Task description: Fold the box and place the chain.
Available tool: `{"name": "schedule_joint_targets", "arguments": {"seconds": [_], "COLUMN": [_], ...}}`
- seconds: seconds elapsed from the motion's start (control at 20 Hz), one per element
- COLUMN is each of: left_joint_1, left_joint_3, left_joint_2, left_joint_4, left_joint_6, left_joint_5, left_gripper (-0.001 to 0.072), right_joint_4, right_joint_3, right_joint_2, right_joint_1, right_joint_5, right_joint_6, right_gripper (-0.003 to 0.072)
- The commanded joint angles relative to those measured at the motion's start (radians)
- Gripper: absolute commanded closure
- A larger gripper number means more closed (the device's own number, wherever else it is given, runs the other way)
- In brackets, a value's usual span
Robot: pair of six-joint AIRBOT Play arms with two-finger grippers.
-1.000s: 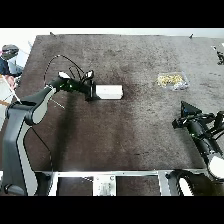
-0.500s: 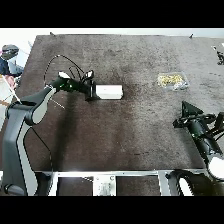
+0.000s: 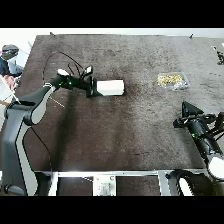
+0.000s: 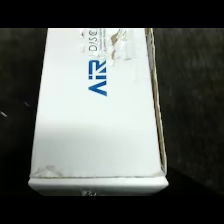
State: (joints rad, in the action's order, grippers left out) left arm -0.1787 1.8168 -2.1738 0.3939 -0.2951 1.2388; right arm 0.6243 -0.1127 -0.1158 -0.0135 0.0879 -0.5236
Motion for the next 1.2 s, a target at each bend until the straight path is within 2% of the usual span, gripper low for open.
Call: {"name": "schedule_joint_targets", "arguments": {"seconds": [0.0, 0.2, 0.3, 0.4, 0.45, 0.6, 0.75, 0.95, 1.15], "left_joint_1": [0.013, 0.098, 0.175, 0.268, 0.318, 0.459, 0.558, 0.616, 0.616], "left_joint_3": [0.064, 0.119, 0.122, 0.122, 0.121, 0.112, 0.112, 0.098, 0.098], "left_joint_2": [0.059, 0.18, 0.237, 0.255, 0.255, 0.245, 0.212, 0.14, 0.062], "left_joint_4": [-0.036, -0.035, -0.035, -0.02, 0.014, 0.227, 0.38, 0.419, 0.413], "left_joint_6": [0.051, 0.168, 0.274, 0.411, 0.49, 0.79, 0.978, 1.031, 1.029], "left_joint_5": [-0.038, -0.24, -0.38, -0.457, -0.473, -0.532, -0.55, -0.545, -0.622], "left_gripper": [0.07, 0.07, 0.07, 0.07, 0.07, 0.07, 0.07, 0.07, 0.07], "right_joint_4": [0.0, 0.0, 0.0, 0.0, 0.0, 0.0, 0.0, 0.0, 0.0], "right_joint_3": [0.0, 0.0, 0.0, 0.0, 0.0, 0.0, 0.0, 0.0, 0.0], "right_joint_2": [0.0, 0.0, 0.0, 0.0, 0.0, 0.0, 0.0, 0.0, 0.0], "right_joint_1": [0.001, 0.001, 0.0, 0.0, 0.0, 0.0, 0.0, 0.0, 0.0], "right_joint_5": [0.0, 0.0, 0.0, 0.0, 0.0, 0.0, 0.0, 0.0, 0.0], "right_joint_6": [0.0, 0.0, 0.0, 0.0, 0.0, 0.0, 0.0, 0.0, 0.0], "right_gripper": [0.0675, 0.0674, 0.0675, 0.0675, 0.0675, 0.0675, 0.0675, 0.0674, 0.0675]}}
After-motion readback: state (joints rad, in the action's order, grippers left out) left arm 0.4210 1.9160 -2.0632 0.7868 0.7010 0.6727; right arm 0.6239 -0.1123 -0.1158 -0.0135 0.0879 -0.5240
